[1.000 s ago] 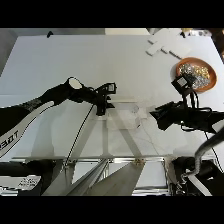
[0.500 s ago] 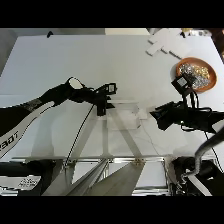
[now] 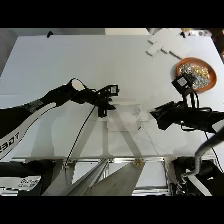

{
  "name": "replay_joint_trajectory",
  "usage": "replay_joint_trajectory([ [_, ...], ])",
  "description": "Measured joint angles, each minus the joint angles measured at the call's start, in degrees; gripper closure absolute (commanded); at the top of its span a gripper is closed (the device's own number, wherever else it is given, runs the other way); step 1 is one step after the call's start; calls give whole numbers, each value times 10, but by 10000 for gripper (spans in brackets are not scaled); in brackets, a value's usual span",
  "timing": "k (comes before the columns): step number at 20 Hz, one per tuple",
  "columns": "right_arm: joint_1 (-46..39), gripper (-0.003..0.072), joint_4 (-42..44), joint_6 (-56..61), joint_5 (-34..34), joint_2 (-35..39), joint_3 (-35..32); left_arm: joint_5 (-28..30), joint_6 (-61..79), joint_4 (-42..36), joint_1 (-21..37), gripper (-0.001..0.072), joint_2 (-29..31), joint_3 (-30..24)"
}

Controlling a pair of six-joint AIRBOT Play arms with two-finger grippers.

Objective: Fold the box and place the chain.

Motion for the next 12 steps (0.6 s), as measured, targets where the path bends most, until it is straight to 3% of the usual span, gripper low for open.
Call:
replay_joint_trajectory([
  [8,0,395,-1,-3,-2,0,0,3,-2,1,0,699,0,0],
  [10,0,673,-1,-7,-2,0,0,3,-2,1,0,699,0,0],
  [12,0,669,-1,-34,1,-1,-1,3,-2,1,0,699,0,0],
])
